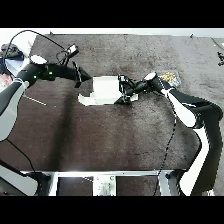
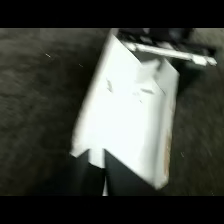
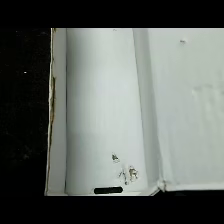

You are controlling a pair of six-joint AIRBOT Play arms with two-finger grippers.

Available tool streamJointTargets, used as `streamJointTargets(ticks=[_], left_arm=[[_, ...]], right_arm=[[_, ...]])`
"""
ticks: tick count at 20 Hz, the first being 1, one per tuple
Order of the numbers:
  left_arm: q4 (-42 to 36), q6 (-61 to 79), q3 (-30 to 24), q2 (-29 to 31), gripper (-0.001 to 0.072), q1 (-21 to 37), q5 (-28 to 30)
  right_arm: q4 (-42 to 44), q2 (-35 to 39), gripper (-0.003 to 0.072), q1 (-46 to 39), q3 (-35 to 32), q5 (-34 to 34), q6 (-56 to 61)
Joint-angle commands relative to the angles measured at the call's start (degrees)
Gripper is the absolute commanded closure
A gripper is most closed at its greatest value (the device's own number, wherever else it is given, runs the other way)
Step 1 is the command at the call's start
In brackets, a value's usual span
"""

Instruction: Fold the box and place the chain.

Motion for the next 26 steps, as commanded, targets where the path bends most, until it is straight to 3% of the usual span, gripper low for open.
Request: streamJointTargets(ticks=[1, 3, 5, 8, 19, 20, 21, 23, 26], left_arm=[[13.2, -0.9, -0.7, 0.7, 0.0083, -1.3, -2.7], [18.3, -0.3, -2.6, 0.7, 0.008, -3.3, 1.4], [21.8, -0.4, -4.7, 0.7, -0.0003, -5.1, 5.9], [22.1, -0.4, -7.7, 0.7, -0.0002, -7.1, 10.7], [20.3, -3.5, -8.5, -2.0, 0.0, -9.9, 14.7], [20.3, -3.5, -8.5, -2.0, 0.0029, -9.9, 15.1], [20.2, -3.5, -8.5, -2.0, 0.0122, -9.9, 15.1], [20.3, -3.5, -8.5, -2.0, 0.0235, -9.9, 15.0], [20.5, -3.5, -8.5, -2.0, 0.0233, -9.9, 15.0]], right_arm=[[0.1, 0.0, 0.0205, 0.0, 0.0, 0.1, 0.1], [0.1, 0.0, 0.0204, 0.0, 0.0, 0.0, 0.1], [0.1, 0.0, 0.0205, 0.0, 0.0, 0.0, 0.1], [0.1, 0.0, 0.0205, 0.0, 0.0, 0.0, 0.1], [0.1, 0.0, 0.0205, 0.0, 0.0, 0.0, 0.1], [0.1, 0.0, 0.0205, 0.0, 0.0, 0.0, 0.1], [0.1, 0.0, 0.0204, 0.0, 0.0, 0.0, 0.1], [0.1, 0.0, 0.0205, 0.0, 0.0, 0.0, 0.1], [0.1, 0.0, 0.0205, 0.0, 0.0, 0.0, 0.1]])
